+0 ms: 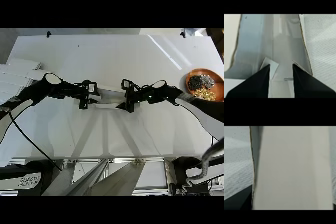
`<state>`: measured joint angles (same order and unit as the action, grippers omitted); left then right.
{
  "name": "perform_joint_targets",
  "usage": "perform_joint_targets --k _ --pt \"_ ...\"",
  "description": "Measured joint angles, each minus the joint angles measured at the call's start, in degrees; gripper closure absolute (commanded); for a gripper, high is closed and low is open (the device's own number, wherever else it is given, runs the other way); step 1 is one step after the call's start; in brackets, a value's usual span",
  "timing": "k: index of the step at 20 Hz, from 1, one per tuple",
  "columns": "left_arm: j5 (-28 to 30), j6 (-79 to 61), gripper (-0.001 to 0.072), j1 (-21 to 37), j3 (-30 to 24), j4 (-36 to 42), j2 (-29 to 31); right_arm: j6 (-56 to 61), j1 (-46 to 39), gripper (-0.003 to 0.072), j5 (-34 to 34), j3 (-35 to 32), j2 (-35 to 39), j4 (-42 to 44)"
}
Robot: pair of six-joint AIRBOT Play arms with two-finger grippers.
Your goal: Fold the box and place the chain.
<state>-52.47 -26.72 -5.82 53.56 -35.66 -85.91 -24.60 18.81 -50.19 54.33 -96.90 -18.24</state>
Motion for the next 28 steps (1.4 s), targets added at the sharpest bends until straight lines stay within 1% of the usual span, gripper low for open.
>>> perform_joint_targets --k 1,2,3,7,11,13,17,19,20,22,24,28 --pt "-0.02 0.04 0.0382 0.04 0.0 0.02 0.0 0.02 0.0 0.0272 0.0 0.0 0.0 0.0" --pt "-0.09 0.09 0.0429 0.15 0.0 0.04 0.02 0.09 0.0 0.0272 0.02 0.0 0.0 0.02" --pt "-0.39 0.11 0.0459 0.44 0.0 0.02 0.13 0.09 0.0 0.0272 0.02 0.0 0.0 0.04" --pt "-4.02 0.2 0.0459 3.43 -0.31 -1.31 1.86 0.2 0.04 0.0272 0.11 0.0 0.0 0.04" --pt "-8.57 2.29 0.0469 8.39 -0.87 -3.98 5.9 0.2 0.04 0.0272 0.11 -0.02 -0.02 0.04" --pt "-9.75 4.39 0.0705 11.26 -1.44 -4.79 8.79 0.17 0.04 0.0272 0.11 -0.02 -0.02 0.04" --pt "-9.81 10.8 0.0701 17.27 -4.15 -6.05 13.6 0.17 0.04 0.0272 0.07 -0.02 -0.02 0.04" --pt "-6.19 18.49 0.0702 19.56 -5.92 -6.78 14.38 0.15 0.04 0.0272 0.07 -0.02 -0.02 0.04" --pt "-3.52 23.17 0.0702 20.37 -6.71 -7.87 14.43 0.15 0.04 0.0272 0.07 -0.02 -0.02 0.04" --pt "-0.04 32.83 0.0703 21.2 -7.67 -10.88 13.94 0.15 0.04 0.0272 0.04 -0.02 -0.02 0.04" --pt "1.62 41.38 0.0705 21.59 -8.17 -13.38 12.74 0.15 0.04 0.0272 0.04 -0.02 -0.02 0.04" --pt "2.47 55.54 0.0708 20.41 -8.57 -16.09 10.01 0.13 0.04 0.0272 0.04 -0.02 -0.02 0.04"
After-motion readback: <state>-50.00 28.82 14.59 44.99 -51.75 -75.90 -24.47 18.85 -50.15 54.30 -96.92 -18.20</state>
